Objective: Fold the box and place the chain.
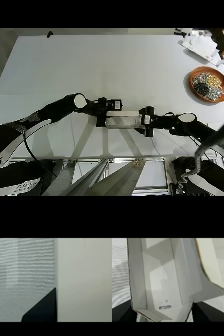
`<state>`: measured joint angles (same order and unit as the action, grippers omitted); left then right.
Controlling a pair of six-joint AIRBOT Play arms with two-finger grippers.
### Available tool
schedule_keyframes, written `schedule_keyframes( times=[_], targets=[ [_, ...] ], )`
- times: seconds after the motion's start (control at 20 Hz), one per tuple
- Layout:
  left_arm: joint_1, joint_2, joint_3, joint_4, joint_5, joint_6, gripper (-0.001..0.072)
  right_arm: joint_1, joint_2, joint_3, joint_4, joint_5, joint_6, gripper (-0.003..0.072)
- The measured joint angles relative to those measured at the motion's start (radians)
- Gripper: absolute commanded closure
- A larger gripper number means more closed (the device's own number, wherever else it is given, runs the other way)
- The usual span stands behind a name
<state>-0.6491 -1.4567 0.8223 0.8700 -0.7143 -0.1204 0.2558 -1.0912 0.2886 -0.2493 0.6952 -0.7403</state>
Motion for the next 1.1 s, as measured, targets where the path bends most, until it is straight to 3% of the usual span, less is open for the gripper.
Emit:
schedule_keyframes(
  times=[0.05, 0.35, 1.1],
  targets=[
    [0.000, 0.000, 0.000, 0.000, 0.000, 0.000, 0.0697, -0.006, -0.005, 0.000, 0.000, 0.012, 0.000, 0.0162],
    [0.000, 0.000, 0.000, 0.000, -0.001, -0.003, 0.0697, -0.049, -0.017, 0.001, -0.013, 0.086, 0.012, 0.0158],
    [0.000, 0.000, 0.000, -0.001, 0.003, -0.005, 0.0697, -0.059, -0.103, 0.029, 0.024, 0.077, 0.005, 0.0154]
  ],
)
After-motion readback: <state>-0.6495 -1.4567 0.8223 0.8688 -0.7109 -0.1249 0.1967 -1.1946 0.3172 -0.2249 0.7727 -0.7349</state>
